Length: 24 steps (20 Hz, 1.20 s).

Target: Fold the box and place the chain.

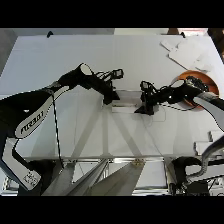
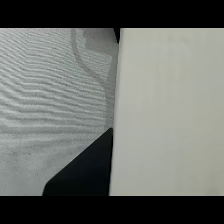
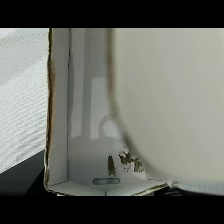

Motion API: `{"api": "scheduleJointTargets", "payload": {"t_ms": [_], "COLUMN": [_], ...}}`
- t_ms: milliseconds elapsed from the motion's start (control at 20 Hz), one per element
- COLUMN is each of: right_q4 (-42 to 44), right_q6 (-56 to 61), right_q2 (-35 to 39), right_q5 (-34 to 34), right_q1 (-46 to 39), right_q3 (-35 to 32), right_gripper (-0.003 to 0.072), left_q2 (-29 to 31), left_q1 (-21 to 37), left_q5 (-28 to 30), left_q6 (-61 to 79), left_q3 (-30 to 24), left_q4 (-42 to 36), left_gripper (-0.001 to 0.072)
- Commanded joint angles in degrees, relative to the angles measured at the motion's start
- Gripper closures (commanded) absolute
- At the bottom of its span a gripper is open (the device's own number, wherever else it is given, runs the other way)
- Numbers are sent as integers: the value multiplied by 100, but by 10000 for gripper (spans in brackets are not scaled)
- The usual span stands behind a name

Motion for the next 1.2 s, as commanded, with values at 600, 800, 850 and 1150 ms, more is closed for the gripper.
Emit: {"api": "scheduleJointTargets", "payload": {"t_ms": [600, 800, 850, 1150], "right_q4": [2, 2, 2, 2], "right_q6": [0, 0, 0, 0], "right_q2": [0, 0, 0, 0], "right_q5": [2, 2, 2, 2], "right_q1": [2, 2, 2, 2], "right_q3": [-2, -2, -2, -2], "right_gripper": [186, 186, 186, 186], "left_q2": [9, 160, 258, 1139], "left_q1": [46, 55, 59, 236], "left_q5": [46, 46, 44, -284], "left_q6": [2, -120, -149, -153], "left_q3": [2, 2, 2, 2], "left_q4": [-2, 2, 7, 356], "left_gripper": [548, 548, 548, 556]}}
